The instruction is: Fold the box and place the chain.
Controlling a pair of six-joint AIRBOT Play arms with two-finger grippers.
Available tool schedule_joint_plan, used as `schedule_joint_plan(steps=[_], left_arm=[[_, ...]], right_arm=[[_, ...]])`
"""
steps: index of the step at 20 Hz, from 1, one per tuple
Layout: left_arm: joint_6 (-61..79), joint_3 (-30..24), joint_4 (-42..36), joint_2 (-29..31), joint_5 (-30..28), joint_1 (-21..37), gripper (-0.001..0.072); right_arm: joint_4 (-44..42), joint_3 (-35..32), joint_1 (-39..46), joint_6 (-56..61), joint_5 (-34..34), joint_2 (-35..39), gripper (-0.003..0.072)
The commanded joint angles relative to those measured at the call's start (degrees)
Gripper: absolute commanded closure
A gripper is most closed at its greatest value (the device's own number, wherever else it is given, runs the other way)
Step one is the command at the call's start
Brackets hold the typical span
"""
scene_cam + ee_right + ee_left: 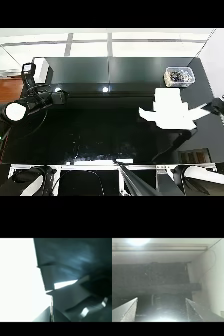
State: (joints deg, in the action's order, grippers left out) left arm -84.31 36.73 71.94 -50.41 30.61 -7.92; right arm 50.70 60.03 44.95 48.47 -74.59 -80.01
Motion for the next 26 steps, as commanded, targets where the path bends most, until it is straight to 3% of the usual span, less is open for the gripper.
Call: schedule_joint_plan(steps=[1,6,10,14,16,23,26], left_arm=[[0.04,0.04,-6.43,-0.07,2.75,-0.07,0.0010],[0.09,0.74,-13.77,-2.69,8.85,-5.53,0.0010],[2.14,2.71,-19.96,-9.33,8.76,-9.79,0.0010],[19.47,11.78,-35.78,-23.82,20.68,-5.60,0.0010],[20.90,16.22,-41.59,-30.29,26.67,-2.80,0.0010],[20.41,29.27,-42.18,-47.12,41.13,-2.12,0.0010],[21.07,32.30,-43.21,-51.95,44.00,-2.73,0.0010]], right_arm=[[-12.83,-7.43,-6.34,2.01,4.94,8.13,0.0675],[-22.80,-26.10,-24.09,-1.09,18.01,22.77,0.0675],[-27.63,-36.83,-44.13,2.32,37.66,29.62,0.0675],[-29.44,-37.97,-55.25,2.32,45.16,29.55,0.0673],[-29.51,-37.97,-57.44,2.45,46.45,29.55,0.0672],[-29.64,-37.97,-58.01,5.07,47.28,29.55,0.0670],[-29.24,-37.97,-58.01,4.22,48.11,29.55,0.0670]])
